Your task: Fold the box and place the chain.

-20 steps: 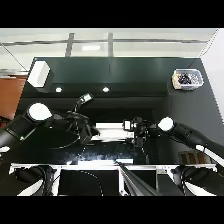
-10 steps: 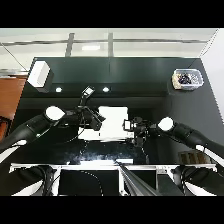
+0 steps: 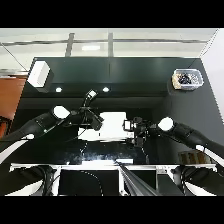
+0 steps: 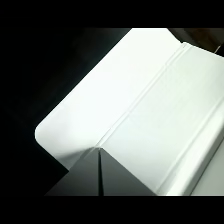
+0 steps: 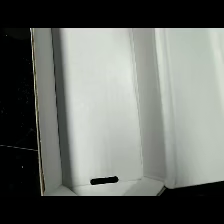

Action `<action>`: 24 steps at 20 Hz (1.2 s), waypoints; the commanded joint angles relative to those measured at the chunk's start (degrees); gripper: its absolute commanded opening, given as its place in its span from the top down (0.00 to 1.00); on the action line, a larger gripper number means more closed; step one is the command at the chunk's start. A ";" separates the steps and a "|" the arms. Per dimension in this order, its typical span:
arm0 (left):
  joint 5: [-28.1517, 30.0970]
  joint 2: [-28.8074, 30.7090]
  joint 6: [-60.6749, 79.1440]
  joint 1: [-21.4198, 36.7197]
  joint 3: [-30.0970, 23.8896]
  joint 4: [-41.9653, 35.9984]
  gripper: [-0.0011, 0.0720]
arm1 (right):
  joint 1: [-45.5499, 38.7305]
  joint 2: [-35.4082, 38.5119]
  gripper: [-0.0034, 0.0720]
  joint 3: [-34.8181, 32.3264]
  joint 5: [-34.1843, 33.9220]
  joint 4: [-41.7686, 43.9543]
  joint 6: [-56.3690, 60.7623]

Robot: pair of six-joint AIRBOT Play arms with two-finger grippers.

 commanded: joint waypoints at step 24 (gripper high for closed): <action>-18.95 7.54 32.72 4.46 -4.20 17.29 0.04 | 0.02 0.04 0.73 0.00 -0.02 0.04 0.07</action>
